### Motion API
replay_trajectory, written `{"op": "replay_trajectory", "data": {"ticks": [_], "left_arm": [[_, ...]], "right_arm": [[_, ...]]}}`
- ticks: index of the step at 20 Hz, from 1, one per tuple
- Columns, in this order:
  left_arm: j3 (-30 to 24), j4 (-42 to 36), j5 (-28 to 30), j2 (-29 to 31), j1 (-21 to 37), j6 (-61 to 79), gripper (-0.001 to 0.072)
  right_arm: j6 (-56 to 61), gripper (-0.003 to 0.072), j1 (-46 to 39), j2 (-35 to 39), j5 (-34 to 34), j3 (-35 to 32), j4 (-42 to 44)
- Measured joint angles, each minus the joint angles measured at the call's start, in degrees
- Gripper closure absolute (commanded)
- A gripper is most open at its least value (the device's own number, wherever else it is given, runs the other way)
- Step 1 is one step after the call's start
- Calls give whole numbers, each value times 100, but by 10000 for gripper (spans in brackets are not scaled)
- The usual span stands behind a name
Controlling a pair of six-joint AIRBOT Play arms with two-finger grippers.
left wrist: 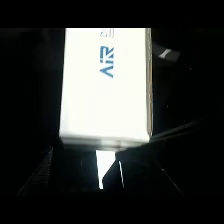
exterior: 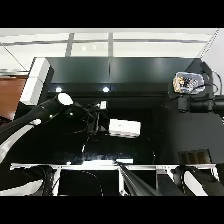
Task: Fold the box and place the chain.
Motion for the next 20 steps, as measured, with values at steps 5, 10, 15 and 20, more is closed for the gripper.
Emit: {"op": "replay_trajectory", "data": {"ticks": [5,10,15,20], "left_arm": [[79,546,-352,605,-46,-1266,1],[516,555,-149,461,-651,-1921,1],[1222,737,-2,-199,-1285,-2092,3],[1663,881,101,-654,-1572,-2164,3]], "right_arm": [[-2,675,-262,195,-341,-494,-184],[-33,674,-310,232,-522,-828,-188],[-98,674,-321,236,-546,-903,-214],[-118,674,-321,238,-551,-922,-341]]}}
